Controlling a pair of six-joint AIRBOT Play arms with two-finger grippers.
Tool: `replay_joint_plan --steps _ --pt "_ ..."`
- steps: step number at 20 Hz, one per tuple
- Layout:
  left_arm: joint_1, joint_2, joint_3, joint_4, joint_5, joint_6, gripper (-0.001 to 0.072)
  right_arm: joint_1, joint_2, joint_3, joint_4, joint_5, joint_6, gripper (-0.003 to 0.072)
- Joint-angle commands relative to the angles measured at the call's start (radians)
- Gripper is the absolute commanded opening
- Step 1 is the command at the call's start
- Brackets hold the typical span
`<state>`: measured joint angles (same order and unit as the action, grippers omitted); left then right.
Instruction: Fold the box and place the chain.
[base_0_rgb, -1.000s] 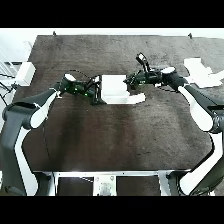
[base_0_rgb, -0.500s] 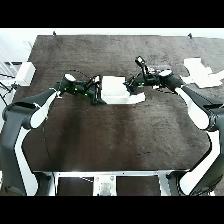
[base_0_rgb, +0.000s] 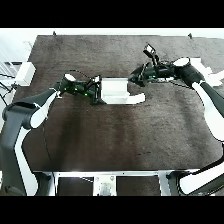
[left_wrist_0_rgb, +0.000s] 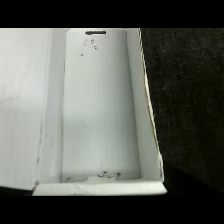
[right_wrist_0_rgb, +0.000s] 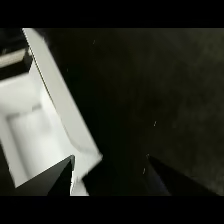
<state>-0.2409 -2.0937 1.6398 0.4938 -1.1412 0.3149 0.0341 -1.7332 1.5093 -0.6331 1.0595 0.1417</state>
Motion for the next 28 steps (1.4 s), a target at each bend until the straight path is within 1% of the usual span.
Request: replay_joint_plan --steps 1,3,6,11,12,13,14,16,17,18,21,22,25,28 --pt "0.000 0.000 0.001 -0.001 0.000 -0.001 0.0536 -0.010 0.018 -0.034 -0.163 0.053 -0.029 0.0529" --pt "0.000 0.000 0.000 -0.001 0.000 -0.002 0.0536 -0.003 -0.011 -0.057 -0.167 0.053 -0.107 0.0523" --pt "0.000 0.000 0.001 -0.001 -0.001 -0.003 0.0536 0.018 -0.069 -0.060 -0.168 0.052 -0.203 0.0499" --pt "0.000 0.000 0.000 -0.001 -0.001 -0.004 0.0536 0.050 -0.102 -0.059 -0.173 0.048 -0.206 0.0498" --pt "0.000 0.000 0.001 -0.001 -0.001 -0.003 0.0536 0.050 -0.102 -0.059 -0.172 0.049 -0.206 0.0486" --pt "0.000 0.000 0.000 -0.001 -0.001 -0.004 0.0536 0.050 -0.102 -0.059 -0.172 0.050 -0.206 0.0415" --pt "0.000 0.000 0.000 -0.001 -0.001 -0.004 0.0536 0.051 -0.102 -0.059 -0.172 0.050 -0.206 0.0405" --pt "0.000 0.000 0.001 -0.001 -0.001 -0.003 0.0536 0.058 -0.102 -0.059 -0.171 0.050 -0.204 0.0330" --pt "0.001 0.000 0.001 -0.001 -0.001 -0.003 0.0536 0.066 -0.102 -0.060 -0.169 0.055 -0.202 0.0323" --pt "0.000 0.000 0.000 -0.001 -0.001 -0.003 0.0536 0.075 -0.102 -0.061 -0.168 0.063 -0.202 0.0275" --pt "0.000 0.000 0.001 -0.001 -0.001 -0.003 0.0536 0.105 -0.103 -0.061 -0.168 0.061 -0.203 0.0248" --pt "0.000 0.000 0.000 -0.001 -0.001 -0.004 0.0536 0.113 -0.106 -0.061 -0.166 0.055 -0.203 0.0214" --pt "0.000 0.000 0.000 -0.001 -0.001 -0.004 0.0536 0.127 -0.121 -0.061 -0.145 0.014 -0.203 0.0213" --pt "0.000 0.000 0.001 -0.002 -0.001 -0.004 0.0536 0.127 -0.131 -0.061 -0.114 0.006 -0.203 0.0215"
